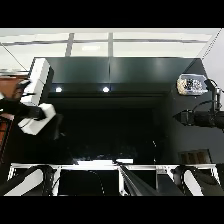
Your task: Fold the box and place the chain.
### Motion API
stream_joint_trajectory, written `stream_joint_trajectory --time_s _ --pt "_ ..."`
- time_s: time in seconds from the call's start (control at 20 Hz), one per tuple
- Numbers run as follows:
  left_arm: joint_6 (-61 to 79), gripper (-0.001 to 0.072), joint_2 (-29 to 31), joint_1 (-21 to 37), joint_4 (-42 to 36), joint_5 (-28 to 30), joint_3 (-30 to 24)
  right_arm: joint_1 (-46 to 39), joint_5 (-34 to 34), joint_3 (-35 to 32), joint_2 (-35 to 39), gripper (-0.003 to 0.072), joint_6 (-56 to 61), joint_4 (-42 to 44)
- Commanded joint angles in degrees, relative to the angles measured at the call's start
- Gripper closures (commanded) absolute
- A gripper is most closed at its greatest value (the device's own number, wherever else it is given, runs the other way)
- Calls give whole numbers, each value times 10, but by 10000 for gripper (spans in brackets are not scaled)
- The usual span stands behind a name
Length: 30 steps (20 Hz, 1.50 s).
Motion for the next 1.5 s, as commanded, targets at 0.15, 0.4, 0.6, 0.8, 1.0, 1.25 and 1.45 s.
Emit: stream_joint_trajectory --time_s 0.15,0.4,0.6,0.8,1.0,1.25,1.45 --pt "22 539 4 186 4 62 -10 0 -14 0 0 667 0 0" --pt "35 416 -32 150 -3 141 -10 0 -25 0 0 667 18 0" --pt "44 416 -55 134 -41 188 -10 0 -25 0 0 668 23 0" --pt "46 333 -62 132 -53 212 -10 0 -25 0 0 667 27 0" --pt "46 10 -58 128 -51 216 -10 0 -24 0 0 667 29 0" --pt "46 10 13 100 -54 190 12 0 -20 1 0 668 28 1" --pt "45 14 125 26 -158 197 25 30 2 21 1 668 16 1"
